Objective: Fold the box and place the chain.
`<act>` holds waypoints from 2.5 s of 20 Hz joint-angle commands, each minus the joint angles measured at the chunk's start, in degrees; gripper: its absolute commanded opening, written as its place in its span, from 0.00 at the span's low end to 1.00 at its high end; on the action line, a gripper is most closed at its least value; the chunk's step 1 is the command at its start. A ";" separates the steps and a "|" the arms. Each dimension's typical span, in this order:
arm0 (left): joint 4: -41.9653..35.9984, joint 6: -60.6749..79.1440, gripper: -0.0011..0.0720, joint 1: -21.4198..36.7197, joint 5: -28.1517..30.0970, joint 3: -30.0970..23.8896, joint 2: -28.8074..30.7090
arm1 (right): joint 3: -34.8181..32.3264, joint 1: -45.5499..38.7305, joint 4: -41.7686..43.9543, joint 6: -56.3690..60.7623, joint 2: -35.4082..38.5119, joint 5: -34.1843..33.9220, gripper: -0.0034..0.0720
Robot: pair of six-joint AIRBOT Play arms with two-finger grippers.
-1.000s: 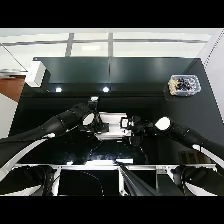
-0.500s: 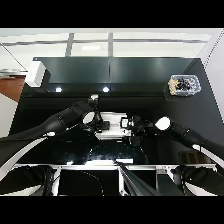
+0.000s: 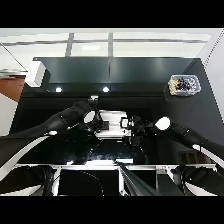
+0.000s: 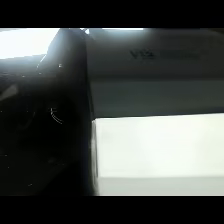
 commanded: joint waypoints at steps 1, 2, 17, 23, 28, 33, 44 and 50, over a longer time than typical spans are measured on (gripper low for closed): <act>-0.79 -0.26 0.46 0.09 -0.52 0.20 0.04 | 0.00 0.04 0.02 0.09 0.00 0.00 0.67; -0.72 -0.26 0.54 0.09 -0.55 0.31 0.04 | 0.00 0.04 0.04 0.09 0.00 0.00 0.68; -0.59 -0.07 0.05 0.09 0.00 0.31 0.04 | 0.00 0.04 0.02 0.07 0.00 0.00 0.68; -0.59 -0.04 0.05 0.09 -0.02 0.31 0.04 | 0.00 0.04 0.04 0.07 0.00 0.00 0.68; -0.66 -0.07 0.06 0.07 -0.11 0.28 0.04 | 0.00 0.04 0.02 0.07 0.00 0.00 0.68; -0.87 -0.09 0.06 0.09 0.61 0.28 0.04 | 0.00 0.04 0.04 0.09 0.00 0.00 0.68; -0.33 -0.24 0.05 0.09 0.09 0.28 0.04 | 0.07 -1.75 -5.20 2.78 5.90 0.63 1.00; 2.91 -2.25 0.05 -0.04 -1.14 0.26 0.02 | 0.04 -3.82 -14.14 3.28 11.32 5.64 1.00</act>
